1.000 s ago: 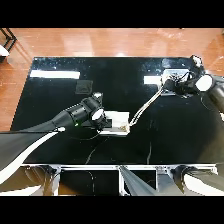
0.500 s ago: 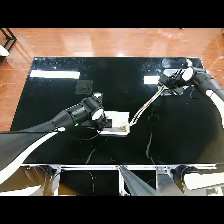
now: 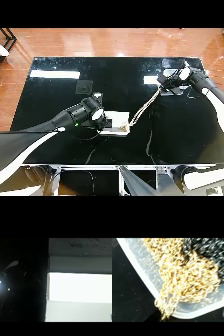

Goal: Fold the box and place the chain.

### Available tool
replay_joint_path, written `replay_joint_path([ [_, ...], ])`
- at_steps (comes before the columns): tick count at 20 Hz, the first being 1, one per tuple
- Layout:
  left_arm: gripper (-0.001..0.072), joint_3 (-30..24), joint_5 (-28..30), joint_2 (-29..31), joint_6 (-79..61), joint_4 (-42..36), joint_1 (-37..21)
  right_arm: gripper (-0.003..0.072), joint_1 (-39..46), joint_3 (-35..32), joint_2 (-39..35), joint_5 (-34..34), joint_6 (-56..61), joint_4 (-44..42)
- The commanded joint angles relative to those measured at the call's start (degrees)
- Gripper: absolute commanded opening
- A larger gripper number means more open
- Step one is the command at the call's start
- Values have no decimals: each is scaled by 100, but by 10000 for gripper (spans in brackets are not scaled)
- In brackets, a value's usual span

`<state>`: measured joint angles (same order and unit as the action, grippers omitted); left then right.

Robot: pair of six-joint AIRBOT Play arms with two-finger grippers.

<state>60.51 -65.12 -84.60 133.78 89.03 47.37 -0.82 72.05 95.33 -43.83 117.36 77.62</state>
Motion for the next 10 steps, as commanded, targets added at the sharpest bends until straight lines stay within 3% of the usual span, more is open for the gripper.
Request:
replay_joint_path([
  [1, 24, -2, 2, 0, -4, 0, 2, 21, 0, 9, -184, -166, -612, -258],
  [4, 24, -2, -13, 0, -4, -17, 2, 21, 46, 9, -695, -404, -1340, -262],
  [10, 24, -2, -11, 0, -2, -15, 2, 20, 46, 9, -2590, -824, -2747, -715],
])
